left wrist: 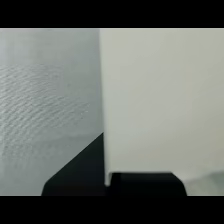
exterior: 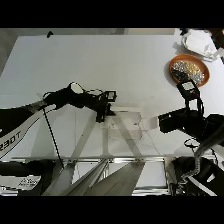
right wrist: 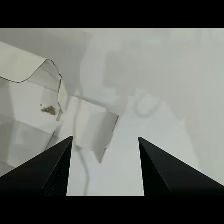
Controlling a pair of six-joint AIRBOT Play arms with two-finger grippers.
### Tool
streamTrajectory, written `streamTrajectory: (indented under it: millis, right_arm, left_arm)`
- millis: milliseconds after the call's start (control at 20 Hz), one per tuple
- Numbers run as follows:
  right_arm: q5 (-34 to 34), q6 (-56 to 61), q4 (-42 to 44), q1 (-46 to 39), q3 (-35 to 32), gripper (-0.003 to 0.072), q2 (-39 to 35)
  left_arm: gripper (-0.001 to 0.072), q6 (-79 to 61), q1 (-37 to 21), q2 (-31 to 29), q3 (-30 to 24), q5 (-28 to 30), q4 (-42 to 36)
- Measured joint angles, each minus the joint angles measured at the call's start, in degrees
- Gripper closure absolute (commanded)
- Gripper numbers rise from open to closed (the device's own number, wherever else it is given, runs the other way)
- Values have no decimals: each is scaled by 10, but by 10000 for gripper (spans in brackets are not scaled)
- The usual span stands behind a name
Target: Fold the box and place the chain.
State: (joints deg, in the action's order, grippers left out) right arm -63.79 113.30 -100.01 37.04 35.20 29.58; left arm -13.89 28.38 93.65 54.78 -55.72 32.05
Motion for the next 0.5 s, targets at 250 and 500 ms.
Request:
streamTrajectory:
  millis: [250,500]
  right_arm:
    - [0,1,0,0,0,227,0]
    - [0,2,0,0,0,227,0]
  left_arm:
    - [706,13,0,0,9,3,15]
    - [706,17,0,-9,11,32,22]
